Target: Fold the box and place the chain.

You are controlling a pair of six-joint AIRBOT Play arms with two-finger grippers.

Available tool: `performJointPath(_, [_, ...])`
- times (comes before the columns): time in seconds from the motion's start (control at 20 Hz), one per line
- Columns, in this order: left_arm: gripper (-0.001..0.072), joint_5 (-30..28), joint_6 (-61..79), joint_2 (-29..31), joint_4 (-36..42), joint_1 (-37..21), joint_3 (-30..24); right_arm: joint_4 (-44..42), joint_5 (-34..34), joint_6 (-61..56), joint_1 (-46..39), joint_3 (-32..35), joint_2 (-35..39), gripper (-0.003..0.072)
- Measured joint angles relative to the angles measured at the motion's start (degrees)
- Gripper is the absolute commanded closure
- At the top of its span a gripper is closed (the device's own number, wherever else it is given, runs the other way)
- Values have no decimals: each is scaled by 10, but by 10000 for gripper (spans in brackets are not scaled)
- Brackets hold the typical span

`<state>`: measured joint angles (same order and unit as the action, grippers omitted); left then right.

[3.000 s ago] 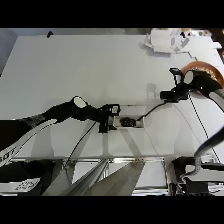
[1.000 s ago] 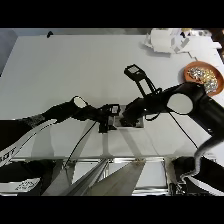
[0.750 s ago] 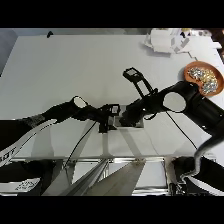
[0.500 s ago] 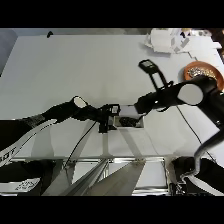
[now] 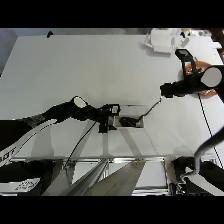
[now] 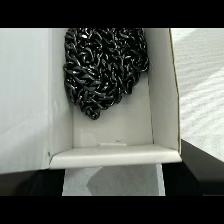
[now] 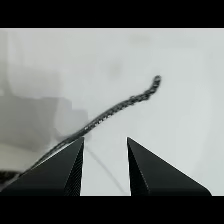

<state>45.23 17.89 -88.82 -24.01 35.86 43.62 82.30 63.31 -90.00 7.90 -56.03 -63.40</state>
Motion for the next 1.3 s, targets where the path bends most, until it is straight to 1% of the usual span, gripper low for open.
performJointPath(0.35, [565, 0, 0, 0, 0, 0, 0, 3, -31, 0, -24, 0, -144, 387])
performJointPath(0.65, [565, 0, 0, 0, 0, 0, 0, 2, -50, 0, -26, 0, -203, 394])
performJointPath(0.7, [565, 0, 0, 0, 0, 0, 0, 2, -52, 0, -26, 0, -209, 409])
performJointPath(0.75, [565, 0, 0, 0, 0, 0, 0, 2, -54, 0, -26, 0, -214, 469])
performJointPath(0.85, [565, 0, 0, 0, 0, 0, 0, 3, -55, 0, -27, 0, -220, 540])
performJointPath(0.9, [565, 0, 0, 0, 0, 0, 0, 4, -54, 0, -27, 0, -222, 613])
performJointPath(0.95, [565, 0, 0, 0, 0, 0, 0, 5, -50, 5, -27, 0, -224, 671])
performJointPath(1.1, [565, 0, 0, 0, 0, 0, 0, -5, -31, 38, -27, 0, -222, 671])
performJointPath(1.15, [565, 0, 0, 0, 0, 0, 0, -13, 0, 49, -26, 1, -215, 671])
performJointPath(1.2, [565, 0, 0, 0, 0, 0, 0, -17, 15, 58, -26, 1, -203, 671])
performJointPath(1.25, [565, 0, 0, 0, 0, 0, 0, -17, 13, 61, -26, 0, -186, 671])
performJointPath(1.3, [565, 0, 0, 0, 0, 0, 0, -15, 36, 66, -27, 1, -166, 671])
